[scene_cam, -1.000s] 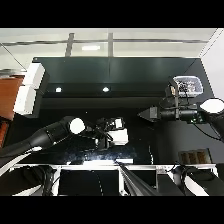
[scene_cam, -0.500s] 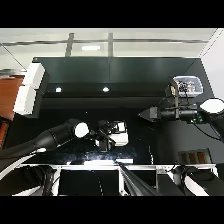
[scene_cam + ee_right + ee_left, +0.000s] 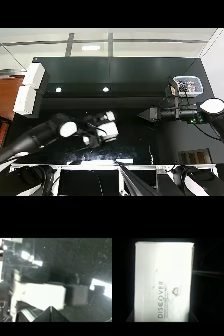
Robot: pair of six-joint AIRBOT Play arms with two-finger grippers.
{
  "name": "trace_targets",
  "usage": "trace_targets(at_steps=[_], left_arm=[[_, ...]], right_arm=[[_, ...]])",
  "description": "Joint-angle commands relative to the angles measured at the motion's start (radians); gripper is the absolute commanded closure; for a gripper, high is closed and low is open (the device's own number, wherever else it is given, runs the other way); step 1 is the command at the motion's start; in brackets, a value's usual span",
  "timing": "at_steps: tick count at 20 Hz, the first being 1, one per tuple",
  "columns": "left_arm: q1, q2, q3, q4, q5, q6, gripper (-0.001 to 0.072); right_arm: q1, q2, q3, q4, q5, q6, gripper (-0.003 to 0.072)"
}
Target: Fold the box and place the chain.
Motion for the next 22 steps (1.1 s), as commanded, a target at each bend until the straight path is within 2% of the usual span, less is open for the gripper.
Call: trace_targets(at_steps=[1,3,6,8,10,12,14,17,19,22], left_arm=[[0.172,0.150,-0.002,0.159,-0.270,-0.254,0.0362],[0.343,0.230,-0.017,0.159,-0.390,-0.279,0.0362],[0.650,0.351,-0.085,0.159,-0.465,-0.286,0.0362],[0.882,0.417,-0.121,0.157,-0.469,-0.282,0.0362],[1.110,0.440,-0.124,0.152,-0.468,-0.228,0.0362],[1.315,0.425,-0.124,0.162,-0.432,-0.196,0.0362],[1.468,0.385,-0.124,0.151,-0.386,-0.184,0.0362],[1.578,0.301,-0.124,0.066,-0.377,0.016,0.0362],[1.587,0.248,-0.124,-0.005,-0.346,0.161,0.0362],[1.586,0.185,-0.124,-0.080,-0.225,0.316,0.0360]], right_arm=[[0.000,0.001,0.000,-0.012,0.005,0.000,0.0668],[0.000,0.001,0.000,-0.013,0.003,-0.001,0.0667],[0.003,0.001,0.000,-0.013,-0.002,-0.032,0.0668],[0.003,0.001,0.000,-0.013,-0.011,-0.053,0.0668],[0.003,0.001,0.000,-0.013,-0.022,-0.071,0.0668],[0.003,0.001,0.000,-0.013,-0.023,-0.073,0.0668],[0.005,0.001,0.000,-0.013,-0.026,-0.073,0.0668],[0.008,0.001,0.000,-0.013,-0.041,-0.072,0.0668],[0.008,0.001,0.000,-0.013,-0.061,-0.072,0.0668],[0.008,0.000,0.000,-0.013,-0.080,-0.064,0.0668]])
